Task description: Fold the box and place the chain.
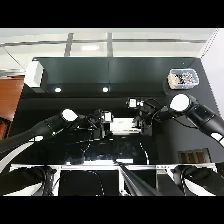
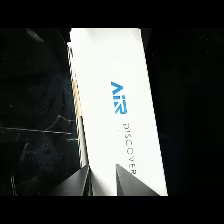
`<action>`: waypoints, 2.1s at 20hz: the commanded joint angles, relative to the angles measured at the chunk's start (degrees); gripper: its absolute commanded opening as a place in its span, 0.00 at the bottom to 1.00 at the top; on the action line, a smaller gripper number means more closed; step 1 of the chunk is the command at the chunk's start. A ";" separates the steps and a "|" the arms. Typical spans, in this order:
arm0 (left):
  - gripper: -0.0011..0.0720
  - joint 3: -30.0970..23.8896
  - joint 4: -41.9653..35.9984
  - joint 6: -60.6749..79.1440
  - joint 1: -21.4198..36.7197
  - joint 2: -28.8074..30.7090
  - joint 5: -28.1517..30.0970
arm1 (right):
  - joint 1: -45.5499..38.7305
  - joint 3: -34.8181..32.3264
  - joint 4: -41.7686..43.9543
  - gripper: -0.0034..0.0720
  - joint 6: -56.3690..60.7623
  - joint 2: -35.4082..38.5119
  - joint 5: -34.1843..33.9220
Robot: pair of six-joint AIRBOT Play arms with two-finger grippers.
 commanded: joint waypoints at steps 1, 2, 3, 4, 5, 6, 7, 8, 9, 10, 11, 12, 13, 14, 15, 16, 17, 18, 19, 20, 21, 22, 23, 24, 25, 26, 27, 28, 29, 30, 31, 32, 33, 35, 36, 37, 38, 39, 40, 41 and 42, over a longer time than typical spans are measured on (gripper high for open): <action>0.47 0.00 -0.02 -0.04 0.02 -0.04 0.07 | 0.04 -0.44 0.15 0.32 -0.02 -0.26 0.02; 0.47 0.00 -0.02 -0.04 0.02 -0.04 0.07 | 0.04 -0.83 0.42 0.32 -0.02 -0.26 -0.09; 0.46 0.00 -0.02 -0.04 0.02 -0.04 0.07 | 0.07 -1.25 0.46 0.32 -0.02 -0.26 -0.11; 0.47 0.00 -0.04 -0.02 0.02 -0.04 0.07 | 0.04 -1.77 0.46 0.32 -0.02 -0.26 -0.13; 0.46 0.00 -0.02 -0.04 0.02 -0.04 0.07 | 0.04 -2.19 0.48 0.32 -0.02 -0.26 -0.13; 0.47 0.00 -0.02 -0.04 0.02 -0.04 0.07 | 0.04 -2.27 0.48 0.32 0.02 -0.26 -0.11; 0.47 0.00 -0.04 -0.04 0.02 -0.04 0.07 | 0.04 -2.25 0.55 0.32 0.13 -0.24 -0.15; 0.46 0.00 -0.02 -0.02 0.02 -0.04 0.07 | 0.04 -2.25 0.52 0.32 0.13 -0.24 -0.24; 0.47 0.00 -0.02 -0.04 0.02 -0.04 0.07 | 0.04 -2.16 0.55 0.32 0.13 -0.20 -0.20; 0.47 0.00 -0.04 -0.02 0.02 -0.04 0.07 | 0.04 -1.95 0.61 0.32 0.22 -0.04 -0.13; 0.47 0.00 -0.02 -0.04 0.02 -0.04 0.07 | 0.02 -1.57 0.94 0.32 1.22 0.48 -0.07; 0.46 0.00 -0.04 -0.04 0.02 -0.04 0.07 | 0.02 -0.98 1.53 0.32 3.04 1.03 0.00; 0.47 0.00 -0.04 -0.04 0.02 -0.04 0.07 | 0.02 -0.37 2.36 0.32 5.25 1.73 0.13; 0.46 0.00 -0.04 -0.04 0.02 -0.04 0.07 | -0.04 -0.13 3.39 0.32 7.13 2.64 0.11; 0.46 0.00 -0.04 -0.04 0.02 -0.04 0.07 | -0.28 -0.13 4.85 0.32 9.31 3.56 0.46; 0.46 0.00 -0.04 -0.04 0.02 -0.04 0.07 | -0.81 -0.13 6.43 0.32 11.67 4.04 1.49; 0.47 0.00 -0.04 -0.04 0.02 -0.04 0.07 | -1.81 -0.15 7.91 0.32 16.13 4.09 2.82; 0.46 0.00 -0.04 -0.04 0.02 -0.04 0.07 | -3.02 -0.31 8.22 0.20 23.10 4.04 3.45; 0.46 0.00 -0.04 -0.04 0.02 -0.04 0.07 | -4.46 -1.03 8.28 0.06 30.53 4.04 3.61; 0.46 0.00 -0.04 -0.04 0.02 -0.04 0.07 | -5.73 -2.38 9.14 0.05 35.28 4.04 3.78; 0.47 0.00 -0.04 -0.04 0.02 -0.04 0.07 | -7.13 -4.35 11.63 0.05 37.75 4.02 4.31; 0.47 0.00 -0.04 -0.04 0.02 -0.04 0.07 | -8.44 -6.40 16.04 0.05 37.70 3.85 5.38; 0.46 0.00 -0.04 -0.04 0.02 -0.04 0.07 | -9.40 -8.09 20.52 0.05 37.68 3.41 5.92; 0.47 0.00 -0.04 -0.04 0.02 -0.04 0.07 | -9.86 -9.42 24.22 0.05 37.64 2.75 5.90; 0.46 0.00 -0.04 -0.04 0.02 -0.04 0.07 | -9.84 -10.19 26.32 0.05 37.66 1.64 5.27; 0.46 0.00 -0.04 -0.04 0.02 -0.04 0.07 | -9.55 -10.32 26.99 0.05 37.66 0.33 4.70; 0.46 0.00 -0.04 -0.04 0.02 -0.04 0.07 | -9.42 -10.32 27.71 0.05 37.66 -1.11 4.24; 0.47 0.00 -0.04 -0.04 0.02 -0.04 0.07 | -9.27 -10.32 27.98 0.05 37.64 -2.38 3.39; 0.46 0.00 -0.04 -0.04 0.02 -0.04 0.07 | -9.27 -10.32 27.93 0.05 37.62 -3.67 2.40; 0.47 0.00 -0.04 -0.04 0.02 -0.04 0.07 | -9.27 -10.32 27.89 0.05 37.44 -4.68 1.53; 0.47 0.00 -0.04 -0.04 0.02 -0.04 0.07 | -9.27 -10.32 27.65 0.05 37.22 -5.33 0.59; 0.47 0.00 -0.04 -0.04 0.02 -0.04 0.07 | -9.27 -10.32 27.32 0.05 37.22 -5.75 -0.44; 0.47 0.00 -0.04 -0.04 0.02 -0.04 0.07 | -9.27 -10.32 27.02 0.05 37.22 -5.95 -1.14; 0.47 0.00 -0.04 -0.04 0.02 -0.04 0.07 | -9.27 -10.32 25.53 0.05 37.27 -6.12 -1.42; 0.46 0.00 -0.04 -0.04 0.02 -0.04 0.07 | -9.27 -10.32 24.46 0.05 37.51 -6.36 -1.38; 0.47 0.00 -0.02 -0.04 0.02 -0.04 0.07 | -9.27 -10.34 23.67 0.05 37.68 -6.64 -1.33; 0.46 0.00 -0.04 -0.04 0.02 -0.04 0.07 | -9.25 -10.32 22.91 0.05 37.68 -6.93 -1.40; 0.47 0.00 -0.04 -0.04 0.02 -0.04 0.07 | -9.25 -10.34 22.71 0.05 37.64 -7.08 -1.49; 0.47 0.00 -0.04 -0.04 0.02 -0.04 0.07 | -9.27 -10.32 22.67 0.05 37.64 -7.08 -1.84; 0.46 0.00 -0.04 -0.04 0.02 -0.04 0.07 | -9.25 -10.34 22.56 0.05 37.66 -7.08 -2.34; 0.46 0.00 -0.04 -0.04 0.02 -0.04 0.07 | -9.25 -10.34 22.29 0.05 37.66 -7.08 -2.75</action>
